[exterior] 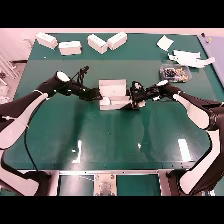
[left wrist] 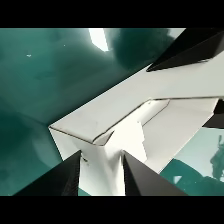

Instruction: Fold the box and place the chain.

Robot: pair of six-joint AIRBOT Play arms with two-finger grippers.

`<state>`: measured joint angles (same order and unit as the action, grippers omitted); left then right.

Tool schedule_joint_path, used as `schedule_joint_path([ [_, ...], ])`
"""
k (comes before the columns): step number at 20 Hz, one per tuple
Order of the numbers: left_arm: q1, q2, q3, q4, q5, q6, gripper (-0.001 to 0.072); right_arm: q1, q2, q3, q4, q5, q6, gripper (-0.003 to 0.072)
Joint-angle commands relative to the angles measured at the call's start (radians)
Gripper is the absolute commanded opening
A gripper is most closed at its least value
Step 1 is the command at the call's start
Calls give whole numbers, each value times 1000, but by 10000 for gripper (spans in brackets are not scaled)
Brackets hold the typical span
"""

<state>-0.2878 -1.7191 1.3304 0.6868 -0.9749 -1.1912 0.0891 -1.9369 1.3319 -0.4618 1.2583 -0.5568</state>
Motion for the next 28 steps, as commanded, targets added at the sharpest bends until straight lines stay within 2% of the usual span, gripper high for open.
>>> schedule_joint_path([
  [1,-45,0,31,90,11,-92,316,1,0,0,2,0,-1,569],
  [4,-97,0,80,238,14,-229,316,1,0,0,2,0,-1,569],
  [11,-172,-1,153,481,-24,-491,316,1,0,0,2,0,-1,569],
  [15,-192,-3,167,564,-44,-562,316,1,0,0,2,0,-1,569],
  [19,-193,-4,167,578,-63,-586,313,1,0,0,2,0,-1,569],
  [20,-193,-5,167,579,-65,-589,288,1,0,0,2,0,-1,569],
  [28,-217,-8,167,586,-52,-593,289,1,0,0,2,0,-1,569],
])
